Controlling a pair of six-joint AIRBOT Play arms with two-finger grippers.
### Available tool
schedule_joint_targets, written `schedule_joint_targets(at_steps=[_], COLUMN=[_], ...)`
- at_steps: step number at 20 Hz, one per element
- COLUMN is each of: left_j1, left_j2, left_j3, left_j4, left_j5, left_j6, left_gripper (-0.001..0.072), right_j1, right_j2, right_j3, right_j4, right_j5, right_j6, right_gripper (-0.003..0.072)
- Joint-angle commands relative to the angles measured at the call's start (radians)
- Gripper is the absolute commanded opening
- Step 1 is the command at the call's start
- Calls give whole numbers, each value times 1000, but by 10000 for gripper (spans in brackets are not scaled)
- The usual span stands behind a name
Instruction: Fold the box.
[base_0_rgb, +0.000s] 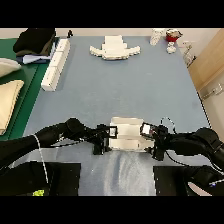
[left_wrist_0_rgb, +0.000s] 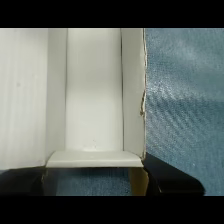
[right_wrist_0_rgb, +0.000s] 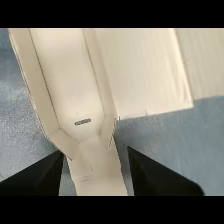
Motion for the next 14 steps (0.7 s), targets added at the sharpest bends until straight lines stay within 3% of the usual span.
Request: schedule_joint_targets(at_steps=[1, 2, 3, 4, 5, 7, 13, 14], left_j1=[0, 0, 0, 0, 0, 0, 0, 0], left_j2=[0, 0, 0, 0, 0, 0, 0, 0], left_j3=[1, 1, 1, 1, 1, 1, 1, 1], left_j4=[0, 0, 0, 0, 0, 0, 0, 0], left_j5=[0, 0, 0, 0, 0, 0, 0, 0], left_j6=[0, 0, 0, 0, 0, 0, 0, 0], left_gripper=[530, 530, 530, 530, 530, 530, 530, 530], right_j1=[2, 5, 10, 11, 11, 11, 11, 11], right_j2=[-39, -37, -37, -37, -37, -38, -89, -104], right_j3=[-8, -8, -7, -7, -8, -8, -8, -8], right_j4=[78, 86, 87, 92, 107, 148, 200, 209], right_j5=[51, 55, 56, 57, 60, 79, 135, 141], right_j6=[-139, -152, -164, -166, -173, -200, -227, -242], right_gripper=[558, 475, 334, 265, 259, 154, 189, 354])
